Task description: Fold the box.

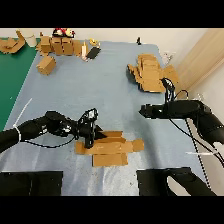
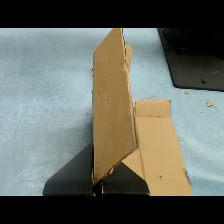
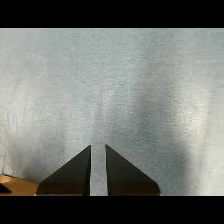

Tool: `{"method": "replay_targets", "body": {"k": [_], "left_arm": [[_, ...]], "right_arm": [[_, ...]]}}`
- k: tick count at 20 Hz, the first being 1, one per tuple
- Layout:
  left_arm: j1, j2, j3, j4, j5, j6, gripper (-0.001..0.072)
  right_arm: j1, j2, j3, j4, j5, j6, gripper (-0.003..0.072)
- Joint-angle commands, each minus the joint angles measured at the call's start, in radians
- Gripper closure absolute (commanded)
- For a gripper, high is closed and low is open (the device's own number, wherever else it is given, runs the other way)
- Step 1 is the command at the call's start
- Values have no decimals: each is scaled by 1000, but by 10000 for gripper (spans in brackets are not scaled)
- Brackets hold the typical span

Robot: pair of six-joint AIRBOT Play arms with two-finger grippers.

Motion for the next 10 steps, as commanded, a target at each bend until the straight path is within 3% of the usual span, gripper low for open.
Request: {"method": "replay_targets", "body": {"k": [1,10], "left_arm": [[0,1,-1,56,-19,-66,697],[2,1,-1,60,-16,-74,697]], "right_arm": [[0,0,1,0,0,0,548],[0,0,1,-1,0,-1,548]]}}
